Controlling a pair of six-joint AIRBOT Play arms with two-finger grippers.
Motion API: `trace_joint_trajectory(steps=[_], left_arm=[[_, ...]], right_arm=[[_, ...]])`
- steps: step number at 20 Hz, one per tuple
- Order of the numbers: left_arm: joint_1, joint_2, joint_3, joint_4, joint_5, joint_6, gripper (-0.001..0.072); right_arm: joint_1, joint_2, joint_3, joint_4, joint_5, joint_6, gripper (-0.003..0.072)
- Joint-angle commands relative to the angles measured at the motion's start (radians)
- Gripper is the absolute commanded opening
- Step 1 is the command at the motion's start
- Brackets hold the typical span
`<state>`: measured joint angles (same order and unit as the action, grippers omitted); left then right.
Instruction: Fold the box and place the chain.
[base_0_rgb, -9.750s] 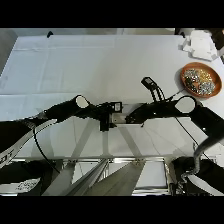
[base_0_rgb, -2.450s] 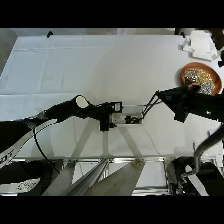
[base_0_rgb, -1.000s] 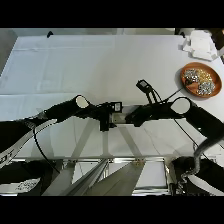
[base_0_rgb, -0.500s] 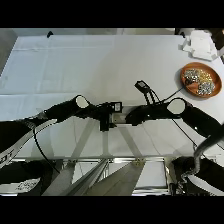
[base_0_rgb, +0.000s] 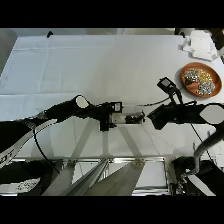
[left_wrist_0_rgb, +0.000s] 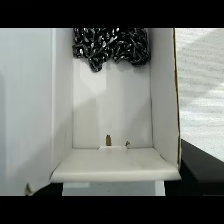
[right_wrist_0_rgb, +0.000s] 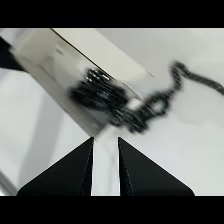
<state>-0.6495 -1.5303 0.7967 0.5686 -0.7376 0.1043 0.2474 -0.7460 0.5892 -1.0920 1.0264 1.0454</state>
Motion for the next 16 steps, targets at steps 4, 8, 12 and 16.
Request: trace_joint_trajectory(steps=[4,8,12,16], left_arm=[[0.000,0.000,0.000,0.000,0.000,0.000,0.0434],[0.000,0.000,0.000,0.000,0.001,0.000,0.0434],[0.000,0.000,0.000,0.000,0.000,0.000,0.0434],[0.000,0.000,0.000,0.000,0.000,0.000,0.0434]], right_arm=[[-0.090,-0.018,-0.140,-0.107,-0.136,-0.148,0.0184],[-0.029,-0.102,-0.179,0.032,-0.194,-0.692,0.0312],[0.032,-0.209,-0.179,0.084,-0.270,-0.899,0.0333],[0.041,-0.292,-0.179,0.138,-0.354,-0.901,0.0350]])
